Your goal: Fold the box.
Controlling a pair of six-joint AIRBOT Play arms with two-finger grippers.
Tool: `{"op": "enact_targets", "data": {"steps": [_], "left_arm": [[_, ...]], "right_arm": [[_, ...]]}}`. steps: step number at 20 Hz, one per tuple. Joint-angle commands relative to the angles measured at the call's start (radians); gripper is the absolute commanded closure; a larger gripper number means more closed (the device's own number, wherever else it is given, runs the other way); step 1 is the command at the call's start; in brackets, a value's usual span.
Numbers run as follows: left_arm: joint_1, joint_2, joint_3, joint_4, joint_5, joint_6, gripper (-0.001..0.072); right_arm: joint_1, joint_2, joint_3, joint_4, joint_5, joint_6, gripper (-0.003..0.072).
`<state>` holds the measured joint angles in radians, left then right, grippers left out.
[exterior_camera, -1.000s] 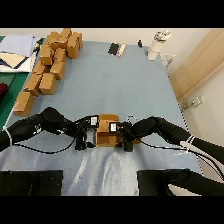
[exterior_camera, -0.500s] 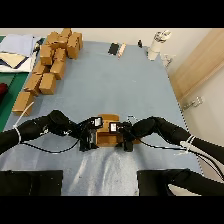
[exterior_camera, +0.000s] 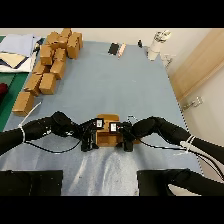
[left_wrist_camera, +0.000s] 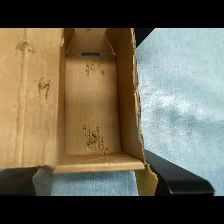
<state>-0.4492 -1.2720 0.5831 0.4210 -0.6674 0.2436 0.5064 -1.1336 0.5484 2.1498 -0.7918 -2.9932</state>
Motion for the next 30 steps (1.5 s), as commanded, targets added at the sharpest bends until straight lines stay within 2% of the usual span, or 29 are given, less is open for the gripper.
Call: {"op": "enact_targets", "data": {"steps": [1, 2, 27, 28, 29, 30], "left_arm": [[0.0, -0.002, -0.001, 0.0, 0.013, 0.003, 0.0208], [0.0, -0.002, -0.001, 0.003, 0.014, 0.004, 0.0244], [0.0, -0.002, 0.017, 0.002, 0.003, 0.002, 0.0244], [0.0, -0.002, 0.017, 0.002, 0.003, 0.003, 0.0244], [0.0, -0.002, 0.017, 0.002, 0.003, 0.003, 0.0244], [0.0, -0.002, 0.017, 0.002, 0.003, 0.002, 0.0244]], "right_arm": [[0.0, 0.0, 0.0, 0.0, 0.0, 0.001, 0.0167], [0.0, 0.0, 0.0, 0.0, 0.0, 0.0, 0.0168], [0.0, 0.001, 0.0, 0.006, 0.005, 0.0, 0.0167], [0.0, 0.002, 0.002, 0.008, -0.001, 0.0, 0.0151], [0.0, 0.008, 0.004, 0.008, -0.007, 0.0, 0.0076], [0.0, 0.018, 0.006, 0.01, -0.011, 0.0, 0.0072]]}}
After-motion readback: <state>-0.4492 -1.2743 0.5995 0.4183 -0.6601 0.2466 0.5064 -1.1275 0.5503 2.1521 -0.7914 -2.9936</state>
